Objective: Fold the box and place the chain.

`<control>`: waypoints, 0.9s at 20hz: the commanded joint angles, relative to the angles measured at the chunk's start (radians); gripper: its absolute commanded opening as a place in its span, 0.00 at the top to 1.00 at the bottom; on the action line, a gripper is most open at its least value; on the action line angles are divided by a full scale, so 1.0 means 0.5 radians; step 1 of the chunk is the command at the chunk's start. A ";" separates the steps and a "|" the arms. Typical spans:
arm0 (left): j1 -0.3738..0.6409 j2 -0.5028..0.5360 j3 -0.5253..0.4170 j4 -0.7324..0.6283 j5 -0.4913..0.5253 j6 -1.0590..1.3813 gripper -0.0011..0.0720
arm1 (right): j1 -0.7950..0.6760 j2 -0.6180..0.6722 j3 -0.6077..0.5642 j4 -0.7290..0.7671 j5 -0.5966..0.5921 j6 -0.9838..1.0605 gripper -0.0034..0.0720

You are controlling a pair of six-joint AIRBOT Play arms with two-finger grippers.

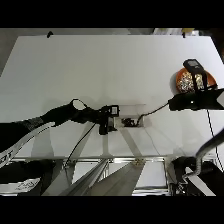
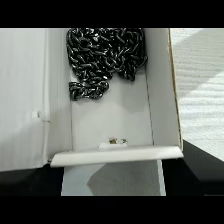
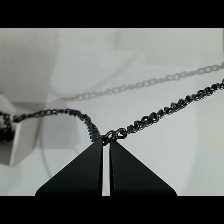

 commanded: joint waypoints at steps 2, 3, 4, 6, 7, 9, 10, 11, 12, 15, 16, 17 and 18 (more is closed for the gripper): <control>0.002 0.002 0.001 0.000 0.001 0.000 0.64 | 0.091 0.108 0.000 0.146 0.122 -0.048 0.93; 0.002 0.002 0.001 0.000 0.001 0.000 0.64 | 0.105 0.108 0.000 0.192 0.117 -0.049 0.93; 0.002 0.002 0.001 0.000 0.001 0.000 0.64 | 0.122 0.109 0.000 0.230 0.112 -0.056 0.93; 0.002 0.002 0.001 0.000 0.001 0.000 0.64 | 0.142 0.108 0.000 0.281 0.107 -0.082 0.93; 0.002 0.002 0.001 0.000 0.001 0.000 0.64 | 0.142 0.108 0.000 0.298 0.108 -0.084 0.93; 0.002 0.002 0.001 0.000 0.001 0.000 0.64 | 0.142 0.108 0.000 0.304 0.108 -0.085 0.93; 0.002 0.002 0.001 0.000 0.001 0.000 0.64 | 0.142 0.108 0.000 0.304 0.109 -0.085 0.93; 0.002 0.002 0.001 0.000 0.000 0.000 0.64 | 0.142 0.108 0.000 0.304 0.108 -0.085 0.93; 0.002 0.002 0.001 0.000 0.001 0.000 0.64 | 0.142 0.108 0.000 0.304 0.108 -0.085 0.93; 0.002 0.002 0.001 0.000 0.001 0.000 0.64 | 0.142 0.108 0.000 0.306 0.108 -0.085 0.93; 0.002 0.002 0.001 0.000 0.001 0.000 0.64 | 0.142 0.108 0.000 0.314 0.108 -0.086 0.93; 0.002 0.002 0.001 0.000 0.001 0.000 0.64 | 0.142 0.108 0.000 0.343 0.109 -0.101 0.93; 0.002 0.002 0.001 0.000 0.001 0.000 0.64 | 0.142 0.108 -0.001 0.387 0.109 -0.111 0.93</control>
